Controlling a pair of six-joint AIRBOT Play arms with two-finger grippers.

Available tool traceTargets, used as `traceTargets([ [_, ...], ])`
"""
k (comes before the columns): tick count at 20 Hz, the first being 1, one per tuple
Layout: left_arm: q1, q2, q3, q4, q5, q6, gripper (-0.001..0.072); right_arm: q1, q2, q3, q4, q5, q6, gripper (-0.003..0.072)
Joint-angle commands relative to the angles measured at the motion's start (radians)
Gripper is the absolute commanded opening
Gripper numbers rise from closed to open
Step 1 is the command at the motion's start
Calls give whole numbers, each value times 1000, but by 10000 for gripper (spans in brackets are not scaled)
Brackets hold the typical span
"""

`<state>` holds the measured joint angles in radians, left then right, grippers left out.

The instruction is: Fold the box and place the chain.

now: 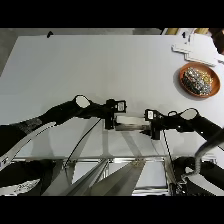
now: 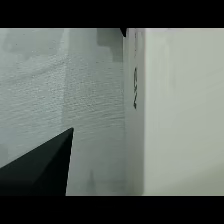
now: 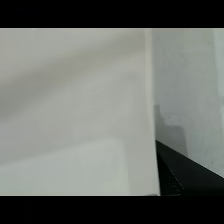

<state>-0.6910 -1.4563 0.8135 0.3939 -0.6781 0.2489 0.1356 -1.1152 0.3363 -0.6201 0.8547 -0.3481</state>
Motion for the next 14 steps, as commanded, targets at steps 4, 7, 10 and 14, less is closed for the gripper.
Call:
traceTargets([
  [4,26,136,1,441,-20,-470,574,0,0,0,3,-6,2,399],
  [7,16,230,1,647,-121,-714,498,0,0,0,3,-5,2,399],
  [10,-23,299,1,674,-222,-774,81,0,0,0,3,-5,2,399],
  [14,-185,297,1,670,-184,-871,5,0,0,0,3,-5,2,399],
])
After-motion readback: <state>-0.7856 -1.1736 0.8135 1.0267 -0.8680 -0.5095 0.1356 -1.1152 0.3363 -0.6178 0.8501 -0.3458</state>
